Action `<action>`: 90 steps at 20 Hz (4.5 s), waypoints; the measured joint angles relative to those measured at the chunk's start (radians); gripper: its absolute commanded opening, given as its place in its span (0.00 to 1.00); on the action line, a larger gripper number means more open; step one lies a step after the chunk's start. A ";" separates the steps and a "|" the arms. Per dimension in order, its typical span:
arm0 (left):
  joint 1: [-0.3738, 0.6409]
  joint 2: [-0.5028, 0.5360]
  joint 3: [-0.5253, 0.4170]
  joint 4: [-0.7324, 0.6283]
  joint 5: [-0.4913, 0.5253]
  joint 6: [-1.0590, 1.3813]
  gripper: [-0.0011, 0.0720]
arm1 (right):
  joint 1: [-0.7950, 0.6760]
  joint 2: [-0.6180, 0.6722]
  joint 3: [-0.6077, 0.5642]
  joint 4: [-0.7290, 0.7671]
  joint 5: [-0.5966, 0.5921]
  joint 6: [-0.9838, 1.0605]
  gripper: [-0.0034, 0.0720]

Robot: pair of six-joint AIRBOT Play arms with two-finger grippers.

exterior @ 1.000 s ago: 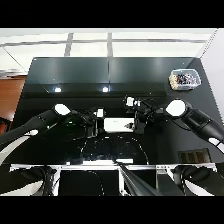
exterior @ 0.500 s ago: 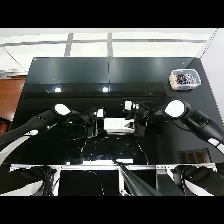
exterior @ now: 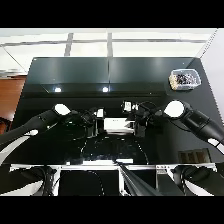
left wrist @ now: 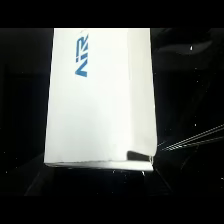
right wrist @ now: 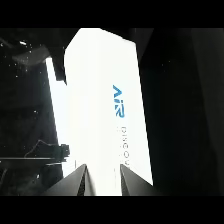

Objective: Fold the box and place the chain.

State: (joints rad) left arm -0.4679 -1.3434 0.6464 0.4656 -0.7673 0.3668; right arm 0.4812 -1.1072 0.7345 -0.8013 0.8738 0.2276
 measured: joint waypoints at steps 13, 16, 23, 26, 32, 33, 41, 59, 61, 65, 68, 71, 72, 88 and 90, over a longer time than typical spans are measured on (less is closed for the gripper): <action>0.000 0.000 0.000 0.000 0.000 0.000 0.47 | 0.000 -0.003 -0.006 -0.016 0.010 0.000 0.25; -0.001 0.000 0.000 0.000 0.000 0.000 0.47 | 0.000 -0.003 -0.010 -0.018 0.016 0.000 0.25; -0.001 0.000 0.000 0.000 -0.001 0.000 0.47 | 0.000 -0.003 -0.012 -0.025 0.017 0.001 0.38; -0.001 0.000 0.000 0.000 -0.001 0.000 0.47 | 0.000 -0.004 -0.013 -0.021 0.014 0.001 0.38; -0.001 0.000 0.000 0.000 -0.001 0.000 0.47 | 0.000 -0.016 -0.032 -0.018 0.007 0.021 0.38; -0.001 0.000 0.000 0.000 -0.001 0.000 0.47 | 0.000 -0.016 -0.034 -0.018 0.005 0.031 0.38; -0.001 0.000 0.000 0.000 0.000 0.000 0.47 | -0.017 0.023 -0.021 0.050 0.005 0.485 0.07; 0.000 0.000 0.000 0.000 0.000 -0.003 0.47 | -0.024 -0.190 -0.051 0.377 -0.054 0.747 0.07; 0.000 0.000 0.000 0.000 0.000 -0.003 0.47 | -0.024 -0.196 -0.051 0.371 -0.054 0.739 0.07; -0.001 0.000 0.000 0.000 0.001 0.002 0.47 | -0.034 -0.157 -0.024 0.316 -0.018 0.686 0.07; -0.001 0.001 0.000 0.001 0.001 -0.005 0.81 | -0.067 -0.061 0.006 0.254 0.013 0.700 0.07; -0.001 0.019 0.000 0.006 0.001 -0.031 1.00 | -0.140 0.061 0.019 0.093 0.046 0.817 0.07; 0.000 0.034 0.000 0.012 0.000 -0.045 0.99 | -0.170 0.099 0.021 0.026 0.077 0.870 0.07; -0.188 -0.057 0.325 0.174 -0.011 -0.586 0.99 | -0.514 0.258 -0.021 -0.354 0.207 1.208 0.07; -0.201 -0.101 0.379 0.224 -0.062 -0.653 0.99 | -0.515 0.258 -0.023 -0.355 0.206 1.211 0.07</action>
State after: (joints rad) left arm -0.6693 -1.4445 1.0252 0.6899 -0.8291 -0.2863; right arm -0.0341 -0.8490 0.7113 -1.1564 1.0794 1.4384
